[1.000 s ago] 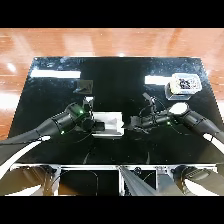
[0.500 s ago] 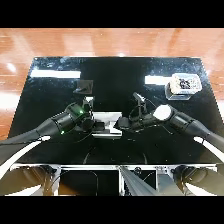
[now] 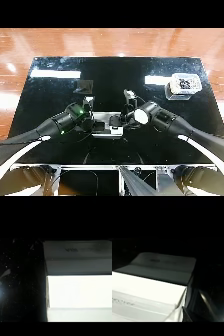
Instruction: Fold the box and place the chain.
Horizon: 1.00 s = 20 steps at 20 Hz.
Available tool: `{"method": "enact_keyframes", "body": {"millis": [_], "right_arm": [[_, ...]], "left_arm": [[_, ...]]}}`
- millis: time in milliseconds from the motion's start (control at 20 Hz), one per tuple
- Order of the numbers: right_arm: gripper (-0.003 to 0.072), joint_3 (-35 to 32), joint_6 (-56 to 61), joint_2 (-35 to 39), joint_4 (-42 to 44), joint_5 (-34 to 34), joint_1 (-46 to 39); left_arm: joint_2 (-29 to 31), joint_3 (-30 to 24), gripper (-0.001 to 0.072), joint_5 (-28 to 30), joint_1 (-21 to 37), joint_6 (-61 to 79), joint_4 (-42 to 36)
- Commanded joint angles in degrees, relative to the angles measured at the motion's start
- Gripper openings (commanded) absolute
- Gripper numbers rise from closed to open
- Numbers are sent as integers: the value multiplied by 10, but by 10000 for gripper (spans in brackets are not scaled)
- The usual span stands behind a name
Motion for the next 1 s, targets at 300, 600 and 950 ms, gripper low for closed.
{"method": "enact_keyframes", "body": {"millis": [300,600,950], "right_arm": [[540,53,81,-55,-118,78,35],[424,53,83,-65,-129,86,35],[369,53,82,-82,-129,84,35]], "left_arm": [[0,1,20,-2,0,0,1],[0,1,21,-2,0,0,0],[0,1,21,-2,0,0,-1]]}}
